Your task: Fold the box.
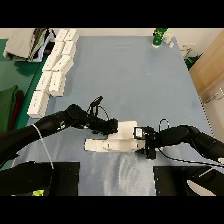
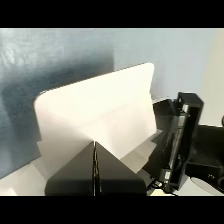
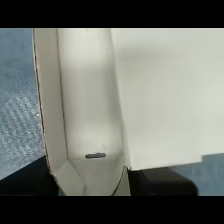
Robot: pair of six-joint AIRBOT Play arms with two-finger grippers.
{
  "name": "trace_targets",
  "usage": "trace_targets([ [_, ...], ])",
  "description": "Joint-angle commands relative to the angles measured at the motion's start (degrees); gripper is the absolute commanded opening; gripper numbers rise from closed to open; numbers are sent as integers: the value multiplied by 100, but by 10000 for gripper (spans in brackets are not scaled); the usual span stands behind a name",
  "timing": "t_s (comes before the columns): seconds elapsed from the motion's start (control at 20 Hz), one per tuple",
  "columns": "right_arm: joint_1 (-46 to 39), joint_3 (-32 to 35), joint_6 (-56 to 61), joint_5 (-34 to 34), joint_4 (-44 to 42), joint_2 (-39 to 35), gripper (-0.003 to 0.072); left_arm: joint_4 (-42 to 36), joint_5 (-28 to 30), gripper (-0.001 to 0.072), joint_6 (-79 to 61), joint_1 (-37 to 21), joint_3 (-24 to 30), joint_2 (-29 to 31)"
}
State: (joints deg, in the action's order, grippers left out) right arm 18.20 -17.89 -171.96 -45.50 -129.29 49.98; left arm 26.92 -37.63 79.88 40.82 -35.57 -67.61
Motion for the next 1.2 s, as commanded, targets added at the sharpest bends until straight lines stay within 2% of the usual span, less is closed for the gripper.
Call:
trace_targets([
  [0.0,0,-2,0,0,4,-4,520,4,-243,11,83,-48,-4,-273],
  [0.45,0,-2,0,0,4,-4,520,-9,-240,12,-85,-50,-9,-319],
  [0.6,0,-2,0,2,4,-4,520,4,-238,12,-518,-55,-68,-125],
  [0.7,0,-2,0,0,4,-4,520,15,-221,11,-896,-55,-192,236],
  [0.85,0,-2,0,0,4,-4,520,188,-227,11,-1305,-55,-295,1106],
  [1.15,0,-2,0,0,4,-4,520,2227,-640,13,-1558,-44,-293,2909],
])
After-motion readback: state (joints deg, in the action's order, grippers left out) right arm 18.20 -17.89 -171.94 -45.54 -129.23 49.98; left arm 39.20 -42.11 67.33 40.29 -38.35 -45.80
